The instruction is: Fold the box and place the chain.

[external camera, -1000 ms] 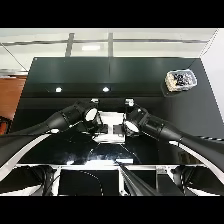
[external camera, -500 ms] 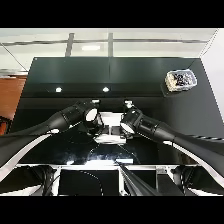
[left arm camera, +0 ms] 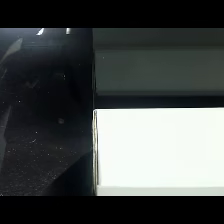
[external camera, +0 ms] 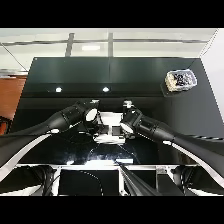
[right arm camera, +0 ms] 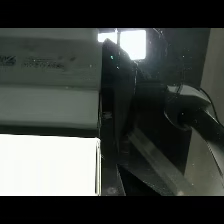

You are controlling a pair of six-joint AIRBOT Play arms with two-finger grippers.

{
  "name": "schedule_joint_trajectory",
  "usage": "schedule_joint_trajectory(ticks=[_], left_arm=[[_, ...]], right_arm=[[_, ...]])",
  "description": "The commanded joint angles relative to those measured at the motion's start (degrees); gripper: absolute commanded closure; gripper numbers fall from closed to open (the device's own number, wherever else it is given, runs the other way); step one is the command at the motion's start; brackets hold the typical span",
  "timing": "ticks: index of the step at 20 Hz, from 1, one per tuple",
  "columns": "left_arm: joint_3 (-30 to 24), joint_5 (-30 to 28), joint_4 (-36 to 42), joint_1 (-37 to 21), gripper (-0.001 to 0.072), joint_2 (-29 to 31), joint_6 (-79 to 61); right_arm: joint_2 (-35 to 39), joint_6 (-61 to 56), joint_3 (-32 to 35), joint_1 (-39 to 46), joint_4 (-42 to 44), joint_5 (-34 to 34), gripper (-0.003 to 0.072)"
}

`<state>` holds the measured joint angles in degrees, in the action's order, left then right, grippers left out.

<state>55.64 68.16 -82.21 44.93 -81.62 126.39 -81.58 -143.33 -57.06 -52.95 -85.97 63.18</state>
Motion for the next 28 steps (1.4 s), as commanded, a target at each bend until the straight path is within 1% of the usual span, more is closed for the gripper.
schedule_joint_trajectory(ticks=[1, 2, 3, 4, 7, 8, 9, 10, 13, 15, 20, 21, 22, 23, 25, 26, 27, 28], left_arm=[[0.0, -0.2, 0.2, 0.0, 0.0682, 0.0, 0.0], [0.0, -0.2, 0.2, 0.0, 0.0682, 0.0, 0.0], [0.0, -0.2, 0.2, 0.0, 0.0682, 0.0, 0.0], [0.0, -0.1, 0.2, 0.0, 0.0682, 0.0, 0.0], [0.0, -0.1, 0.2, 0.0, 0.0682, 0.0, 0.0], [0.0, -0.1, 0.2, 0.0, 0.0682, 0.0, 0.0], [0.0, -0.1, 0.2, 0.0, 0.0682, 0.0, 0.0], [0.0, -0.1, 0.2, 0.0, 0.0682, 0.0, 0.0], [0.0, -0.2, 0.2, 0.0, 0.0682, 0.0, 0.0], [0.0, -0.1, 0.2, 0.0, 0.0682, 0.0, 0.0], [0.0, -0.1, 0.2, 0.0, 0.0682, 0.0, 0.0], [0.0, 0.0, 0.2, 0.0, 0.0682, 0.0, 0.0], [0.0, 0.0, 0.2, 0.0, 0.0682, 0.0, 0.0], [0.0, 0.0, 0.2, 0.0, 0.0682, 0.0, 0.0], [0.0, -0.2, 0.2, 0.0, 0.0682, 0.0, 0.0], [0.0, -0.2, 0.2, 0.0, 0.0682, 0.0, 0.0], [0.0, -0.2, 0.2, 0.0, 0.0682, 0.0, 0.0], [0.0, -0.1, 0.2, 0.0, 0.0682, 0.0, 0.0]], right_arm=[[0.0, 0.7, -0.1, 0.0, 0.4, -0.2, 0.0484], [0.0, 0.6, -0.1, 0.0, 0.4, -0.6, 0.0538], [0.0, 0.6, -0.1, -0.1, 0.4, -1.1, 0.0646], [0.0, 0.4, -0.1, -0.1, 0.4, -1.5, 0.0672], [0.0, 0.4, -0.1, -0.1, 0.4, -1.4, 0.0669], [0.2, 0.4, -0.1, -0.1, 0.4, -1.4, 0.0626], [0.5, 0.4, -0.1, -0.1, 0.4, -1.3, 0.0432], [1.0, 0.6, -0.1, 0.0, 0.4, -0.7, 0.03], [4.2, 4.3, -0.1, 0.0, 0.7, 1.1, 0.029], [8.0, 6.1, -0.1, 0.1, 0.6, 1.6, 0.029], [19.8, 11.2, -0.1, 1.9, 0.3, 4.4, 0.029], [22.3, 12.4, -0.1, 2.7, -0.9, 5.4, 0.029], [24.5, 13.1, -0.1, 3.8, -4.0, 7.2, 0.029], [25.9, 13.4, 0.0, 4.8, -8.9, 9.9, 0.0291], [26.5, 15.9, 0.2, 6.6, -21.0, 16.4, 0.0304], [26.5, 16.5, 1.1, 8.1, -26.4, 17.3, 0.0304], [26.5, 16.5, 2.4, 10.4, -30.3, 16.5, 0.0303], [26.5, 16.4, 4.0, 13.6, -33.5, 14.0, 0.0299]])
